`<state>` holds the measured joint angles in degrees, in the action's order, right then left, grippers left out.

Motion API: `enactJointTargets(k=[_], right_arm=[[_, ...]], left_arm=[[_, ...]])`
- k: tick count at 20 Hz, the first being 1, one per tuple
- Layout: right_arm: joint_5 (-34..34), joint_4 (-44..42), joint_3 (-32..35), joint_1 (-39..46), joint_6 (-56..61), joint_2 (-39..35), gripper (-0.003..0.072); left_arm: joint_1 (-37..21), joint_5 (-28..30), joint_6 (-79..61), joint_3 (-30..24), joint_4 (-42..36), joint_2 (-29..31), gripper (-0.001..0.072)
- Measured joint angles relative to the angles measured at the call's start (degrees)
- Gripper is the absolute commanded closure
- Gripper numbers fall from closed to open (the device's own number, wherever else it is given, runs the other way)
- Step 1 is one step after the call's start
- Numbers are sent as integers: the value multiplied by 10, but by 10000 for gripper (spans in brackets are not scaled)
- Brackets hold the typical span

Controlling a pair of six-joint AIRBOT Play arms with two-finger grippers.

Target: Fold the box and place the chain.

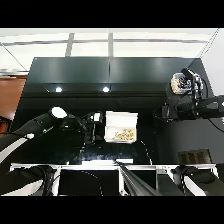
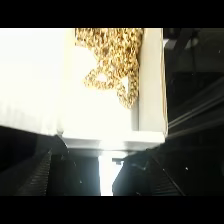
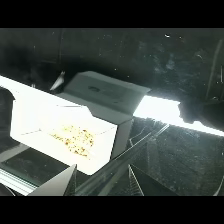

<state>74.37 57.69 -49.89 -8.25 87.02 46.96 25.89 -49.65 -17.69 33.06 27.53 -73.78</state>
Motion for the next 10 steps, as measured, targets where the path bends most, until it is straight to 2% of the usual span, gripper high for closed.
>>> enactJointTargets(k=[6, 10], right_arm=[[0, 0, 0, 0, 0, 0, 305], [0, 0, 0, 0, 0, 0, 305]], left_arm=[[5, -1, 0, 3, -20, -7, 1], [5, -7, 20, 4, 2, -8, 0]])
